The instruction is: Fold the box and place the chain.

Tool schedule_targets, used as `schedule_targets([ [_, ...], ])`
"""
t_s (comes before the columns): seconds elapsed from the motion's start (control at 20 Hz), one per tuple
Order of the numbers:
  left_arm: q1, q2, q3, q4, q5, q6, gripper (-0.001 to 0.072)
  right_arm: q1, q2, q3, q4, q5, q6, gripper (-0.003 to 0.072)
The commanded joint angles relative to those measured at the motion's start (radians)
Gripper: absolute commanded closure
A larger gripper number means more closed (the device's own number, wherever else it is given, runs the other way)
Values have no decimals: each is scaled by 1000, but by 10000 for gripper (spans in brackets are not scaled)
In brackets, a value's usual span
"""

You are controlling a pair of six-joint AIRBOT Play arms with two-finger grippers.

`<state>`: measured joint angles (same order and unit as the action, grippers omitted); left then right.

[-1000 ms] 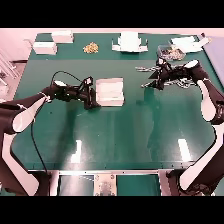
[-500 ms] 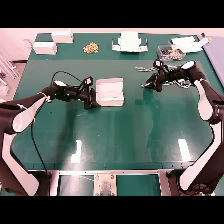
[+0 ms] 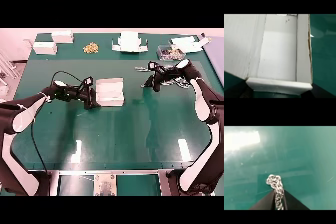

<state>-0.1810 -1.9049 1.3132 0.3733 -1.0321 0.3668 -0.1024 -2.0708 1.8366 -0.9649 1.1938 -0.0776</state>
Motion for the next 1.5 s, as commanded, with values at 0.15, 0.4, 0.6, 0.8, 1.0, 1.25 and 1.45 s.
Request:
schedule_targets([
  [0.15, 1, 0, 0, 0, 1, 0, 176, 32, 2, 5, -40, -10, 68, 677],
  [0.4, 1, 0, 0, 0, 1, 0, 176, 39, 103, 5, -37, 39, 153, 679],
  [0.6, 1, 0, 0, 0, 1, 0, 176, 39, 166, 5, -12, 84, 175, 679],
  [0.8, 1, 0, 0, 0, 1, 0, 177, 40, 180, 5, 10, 179, 226, 680],
  [1.0, 1, 0, 0, 0, 1, 0, 176, 50, 258, 5, 116, 291, 266, 680],
  [1.25, 1, 0, 0, 0, 0, 0, 176, 126, 430, 5, 145, 289, 336, 680],
  [1.45, 1, 0, 0, 0, 0, 0, 176, 203, 524, 5, 216, 256, 413, 680],
])
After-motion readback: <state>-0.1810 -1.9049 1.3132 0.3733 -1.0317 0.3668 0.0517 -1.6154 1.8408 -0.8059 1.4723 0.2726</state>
